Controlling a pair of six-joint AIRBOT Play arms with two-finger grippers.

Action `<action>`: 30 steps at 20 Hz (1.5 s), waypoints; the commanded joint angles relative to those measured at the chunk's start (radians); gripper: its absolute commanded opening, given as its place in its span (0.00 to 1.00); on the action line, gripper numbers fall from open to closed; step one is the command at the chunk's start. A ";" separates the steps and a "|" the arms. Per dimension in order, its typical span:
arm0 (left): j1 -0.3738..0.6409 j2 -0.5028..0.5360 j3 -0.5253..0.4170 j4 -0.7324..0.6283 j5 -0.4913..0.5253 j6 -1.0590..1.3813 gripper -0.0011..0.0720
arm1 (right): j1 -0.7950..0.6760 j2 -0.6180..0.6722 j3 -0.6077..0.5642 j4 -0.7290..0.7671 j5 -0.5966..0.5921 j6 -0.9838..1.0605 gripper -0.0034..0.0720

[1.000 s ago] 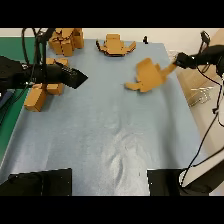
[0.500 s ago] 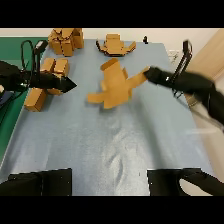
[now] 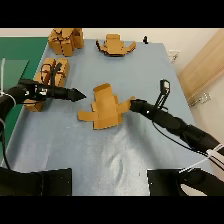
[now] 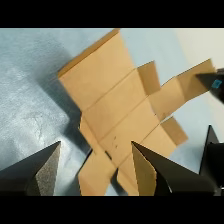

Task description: Fold the box.

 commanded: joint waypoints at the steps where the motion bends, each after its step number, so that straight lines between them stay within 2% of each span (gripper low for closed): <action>1: -0.014 -0.104 0.000 -0.106 -0.052 0.113 0.96 | 0.084 -0.072 -0.023 -0.008 0.124 0.000 0.05; 6: -0.063 -0.150 0.011 -0.150 0.019 0.190 0.96 | 0.108 -0.092 -0.023 -0.008 0.162 0.003 0.05; 14: -0.060 -0.228 0.069 -0.195 0.069 0.174 0.96 | 0.108 -0.079 -0.023 -0.013 0.161 0.019 0.05; 19: -0.098 -0.275 0.156 -0.172 -0.022 0.128 0.95 | 0.108 -0.079 -0.023 -0.015 0.147 0.019 0.05; 21: -0.113 -0.281 0.162 -0.139 -0.025 0.118 0.80 | 0.108 -0.079 -0.023 -0.015 0.146 0.019 0.05; 24: -0.114 -0.282 0.162 -0.133 -0.034 0.118 0.80 | 0.108 -0.079 -0.023 -0.015 0.146 0.019 0.05; 25: -0.114 -0.282 0.162 -0.132 -0.037 0.118 0.67 | 0.108 -0.079 -0.023 -0.015 0.146 0.019 0.05; 26: -0.113 -0.282 0.162 -0.132 -0.037 0.119 0.31 | 0.108 -0.079 -0.023 -0.015 0.146 0.019 0.05; 27: -0.113 -0.282 0.162 -0.132 -0.037 0.122 0.11 | 0.108 -0.079 -0.023 -0.015 0.145 0.019 0.05; 30: -0.108 -0.282 0.162 -0.133 -0.047 0.123 0.10 | 0.108 -0.079 -0.023 -0.015 0.136 0.019 0.05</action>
